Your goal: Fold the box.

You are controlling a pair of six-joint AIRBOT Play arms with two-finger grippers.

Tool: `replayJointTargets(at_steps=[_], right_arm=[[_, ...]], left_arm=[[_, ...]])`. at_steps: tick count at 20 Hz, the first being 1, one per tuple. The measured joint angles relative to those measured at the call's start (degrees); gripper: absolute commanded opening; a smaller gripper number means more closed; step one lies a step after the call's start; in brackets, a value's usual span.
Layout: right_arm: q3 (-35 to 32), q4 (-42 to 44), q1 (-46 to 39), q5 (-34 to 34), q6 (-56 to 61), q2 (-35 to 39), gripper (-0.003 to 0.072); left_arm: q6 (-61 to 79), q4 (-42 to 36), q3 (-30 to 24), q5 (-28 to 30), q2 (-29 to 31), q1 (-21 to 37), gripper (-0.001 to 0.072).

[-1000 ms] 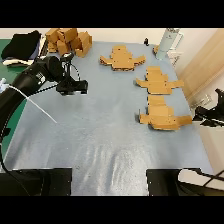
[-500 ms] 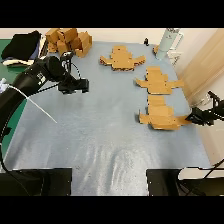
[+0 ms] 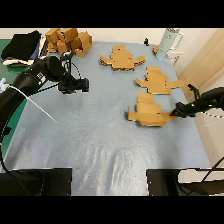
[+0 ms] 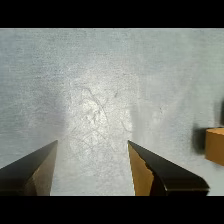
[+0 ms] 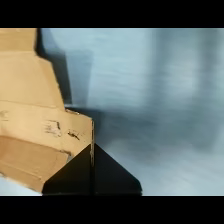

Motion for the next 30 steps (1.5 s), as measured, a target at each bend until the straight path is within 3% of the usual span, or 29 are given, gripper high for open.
replayJointTargets(at_steps=[6,8,9,12,15,20,21,23,30], right_arm=[[-8.4,9.8,16.0,4.8,5.4,5.5,0.0030],[-13.0,10.2,20.7,8.6,8.5,8.0,0.0252],[-14.5,10.1,22.3,10.1,9.6,8.5,0.0252],[-16.3,9.4,24.7,12.8,11.7,8.6,0.0251],[-13.9,7.8,25.3,12.8,11.5,6.9,0.0250],[-7.2,6.3,25.6,5.2,8.0,1.7,0.0219],[-6.4,6.7,25.6,3.3,7.0,0.7,0.0183],[-5.6,7.8,25.8,0.9,4.7,-0.9,0.0003],[-6.7,12.4,26.6,-1.2,-5.9,0.1,0.0003]], left_arm=[[0.0,-1.0,0.0,0.1,0.0,0.0,0.0669],[0.0,-1.2,0.0,0.0,0.0,0.0,0.0669],[0.0,-1.4,0.0,-0.2,0.0,0.0,0.0670],[0.0,-2.3,0.0,-1.0,0.0,0.0,0.0669],[0.7,-3.6,0.0,-2.7,0.0,0.0,0.0669],[6.4,-8.9,0.0,-5.7,0.0,0.0,0.0669],[7.3,-10.0,0.0,-6.1,0.0,0.0,0.0669],[8.3,-11.9,0.0,-6.5,0.0,0.0,0.0669],[19.0,-16.0,0.0,-6.9,0.0,0.1,0.0669]])
